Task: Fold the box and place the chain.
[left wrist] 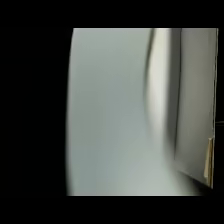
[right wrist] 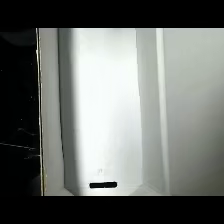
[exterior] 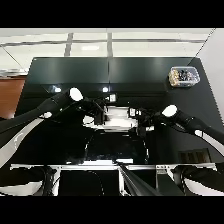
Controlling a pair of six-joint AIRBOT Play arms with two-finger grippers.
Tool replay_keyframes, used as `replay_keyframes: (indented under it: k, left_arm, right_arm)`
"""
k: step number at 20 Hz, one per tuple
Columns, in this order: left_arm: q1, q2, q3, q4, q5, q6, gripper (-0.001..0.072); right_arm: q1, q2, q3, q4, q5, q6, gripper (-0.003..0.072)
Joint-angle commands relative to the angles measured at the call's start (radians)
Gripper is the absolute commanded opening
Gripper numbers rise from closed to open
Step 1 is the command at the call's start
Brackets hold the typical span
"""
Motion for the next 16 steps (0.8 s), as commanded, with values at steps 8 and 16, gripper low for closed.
replay_keyframes:
  k: [8, 16]
  left_arm:
    - [0.16, 0.149, 0.001, 0.2, -0.424, -0.462, 0.0086]
    - [0.082, 0.153, -0.177, -0.343, -0.427, -0.498, 0.0024]
  right_arm:
    - [0.001, -0.001, 0.0, -0.016, 0.037, -0.025, 0.048]
    - [0.001, -0.001, 0.0, -0.016, 0.037, -0.025, 0.0112]
